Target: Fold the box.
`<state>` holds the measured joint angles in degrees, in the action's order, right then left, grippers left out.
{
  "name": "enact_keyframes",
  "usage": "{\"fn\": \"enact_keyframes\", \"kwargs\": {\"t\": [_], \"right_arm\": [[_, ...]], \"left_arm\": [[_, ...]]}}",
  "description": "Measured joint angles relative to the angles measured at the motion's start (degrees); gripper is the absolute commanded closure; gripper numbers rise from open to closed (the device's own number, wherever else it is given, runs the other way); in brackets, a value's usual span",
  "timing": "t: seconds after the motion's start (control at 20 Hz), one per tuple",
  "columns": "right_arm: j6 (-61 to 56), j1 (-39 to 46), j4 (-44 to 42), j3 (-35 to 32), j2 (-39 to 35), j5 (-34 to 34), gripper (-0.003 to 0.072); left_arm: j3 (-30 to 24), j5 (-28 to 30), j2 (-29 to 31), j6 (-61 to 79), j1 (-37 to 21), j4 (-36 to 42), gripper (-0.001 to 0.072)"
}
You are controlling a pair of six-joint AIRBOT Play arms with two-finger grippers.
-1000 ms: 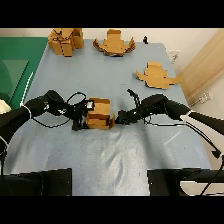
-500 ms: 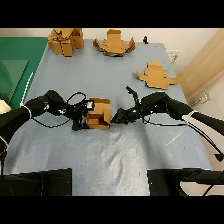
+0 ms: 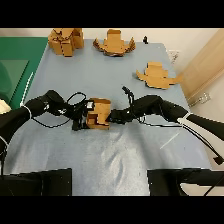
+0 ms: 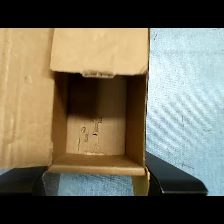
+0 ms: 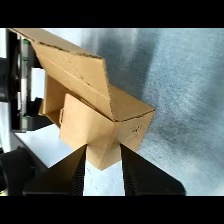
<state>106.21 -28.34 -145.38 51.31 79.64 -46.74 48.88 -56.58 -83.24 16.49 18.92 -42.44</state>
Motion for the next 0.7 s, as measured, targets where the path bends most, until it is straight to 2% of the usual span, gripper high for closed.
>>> {"fn": "enact_keyframes", "kwargs": {"t": [0.3, 0.45, 0.7], "right_arm": [[-23.50, -6.29, 19.82, 8.81, 1.49, -0.22, 0.0334], [-34.05, -8.92, 28.17, 13.86, 3.89, -3.58, 0.0334], [-47.67, -12.37, 37.07, 20.74, 8.90, -10.32, 0.0334]], "left_arm": [[0.00, 0.02, 0.02, -0.24, -0.04, 0.17, 0.0530], [0.00, 0.04, 0.02, -0.17, -0.04, 0.11, 0.0531], [0.00, 0.04, 0.02, 0.02, 0.00, -0.02, 0.0530]]}}
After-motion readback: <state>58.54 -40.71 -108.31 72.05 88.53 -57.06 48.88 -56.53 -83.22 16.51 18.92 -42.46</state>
